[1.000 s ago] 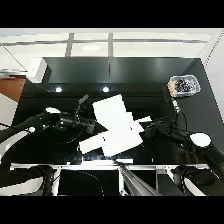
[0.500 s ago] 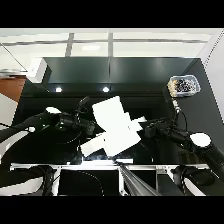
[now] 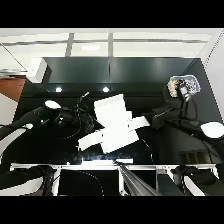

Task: Fold the box and place the chain.

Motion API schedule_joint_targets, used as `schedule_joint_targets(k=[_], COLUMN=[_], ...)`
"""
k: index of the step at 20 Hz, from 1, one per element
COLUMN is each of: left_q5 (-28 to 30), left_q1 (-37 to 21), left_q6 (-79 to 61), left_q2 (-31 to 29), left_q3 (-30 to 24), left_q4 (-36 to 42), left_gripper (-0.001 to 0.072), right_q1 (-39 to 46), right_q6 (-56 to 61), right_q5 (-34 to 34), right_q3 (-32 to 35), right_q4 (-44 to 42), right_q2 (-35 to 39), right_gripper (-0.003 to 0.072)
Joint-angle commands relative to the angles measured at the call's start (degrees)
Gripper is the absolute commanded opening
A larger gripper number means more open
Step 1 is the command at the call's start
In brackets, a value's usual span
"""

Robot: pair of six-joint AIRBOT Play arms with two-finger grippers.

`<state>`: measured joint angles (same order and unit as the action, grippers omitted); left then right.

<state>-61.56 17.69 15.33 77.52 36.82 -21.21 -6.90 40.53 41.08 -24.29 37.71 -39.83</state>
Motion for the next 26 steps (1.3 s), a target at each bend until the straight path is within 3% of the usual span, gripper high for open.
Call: schedule_joint_targets(k=[1, 3, 7, 14, 20, 26], left_q5=[10.6, 16.9, 17.0, 17.9, 18.0, 17.6], left_q1=[4.3, 8.1, 10.8, 10.4, 10.4, 10.4], left_q6=[-5.4, -11.5, -21.4, -25.4, -25.3, -24.9], left_q2=[-7.7, -11.8, -9.9, -2.1, -1.8, -1.8], left_q3=[0.8, 0.6, 0.6, 0.6, 0.6, 0.6], left_q4=[-6.2, -8.7, -20.0, -17.3, -20.0, -20.3], left_gripper=[0.0018, 0.0024, 0.0024, 0.0024, 0.0024, 0.0025], right_q1=[3.3, 3.3, 3.1, 2.6, -5.3, -7.0], right_q6=[0.1, -0.3, -0.5, -1.0, -3.5, -3.7], right_q5=[6.3, 7.6, 9.3, 11.6, 13.1, 13.3], right_q3=[-7.1, -7.3, -7.2, -7.2, -7.2, -4.7], right_q4=[18.3, 22.5, 24.0, 23.9, 23.9, 23.4], right_q2=[0.0, 0.0, 0.0, -0.2, -1.8, -6.1], right_gripper=[0.0706, 0.0705, 0.0705, 0.0705, 0.0705, 0.0705])
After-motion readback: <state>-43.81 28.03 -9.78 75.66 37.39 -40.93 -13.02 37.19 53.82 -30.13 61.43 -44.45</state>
